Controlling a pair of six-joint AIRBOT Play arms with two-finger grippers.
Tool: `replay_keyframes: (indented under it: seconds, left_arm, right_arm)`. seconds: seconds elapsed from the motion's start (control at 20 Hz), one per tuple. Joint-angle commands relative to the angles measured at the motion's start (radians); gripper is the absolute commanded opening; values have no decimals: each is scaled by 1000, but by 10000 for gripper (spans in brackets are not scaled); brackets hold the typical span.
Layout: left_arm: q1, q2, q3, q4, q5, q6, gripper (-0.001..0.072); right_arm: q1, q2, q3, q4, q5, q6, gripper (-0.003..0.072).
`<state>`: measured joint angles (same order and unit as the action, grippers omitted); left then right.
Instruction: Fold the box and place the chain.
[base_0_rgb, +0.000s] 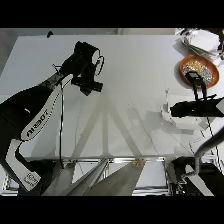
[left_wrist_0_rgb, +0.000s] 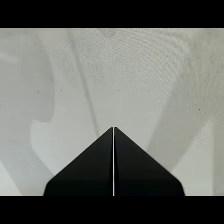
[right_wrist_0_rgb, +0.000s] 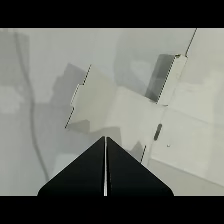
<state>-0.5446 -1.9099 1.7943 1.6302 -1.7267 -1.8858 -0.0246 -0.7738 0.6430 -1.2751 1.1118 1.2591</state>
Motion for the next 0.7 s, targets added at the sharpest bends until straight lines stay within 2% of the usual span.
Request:
replay_keyframes:
  seconds: [0.0,0.3,0.45,0.5,0.6,0.65]
  left_arm:
    - [1,1,0,0,0,0,10]
    - [1,1,0,0,0,0,10]
    - [1,1,0,0,0,0,10]
    - [1,1,0,0,0,0,10]
    - [1,1,0,1,1,0,10]
    - [1,1,0,0,1,0,10]
  right_arm:
    - [0,1,1,0,-5,0,15]
    - [0,1,1,19,-13,46,14]
    - [0,1,26,0,45,-8,14]
    - [-1,0,40,-79,55,55,13]
    - [-1,-5,78,-438,53,324,14]
    - [-8,-13,107,-558,64,334,20]
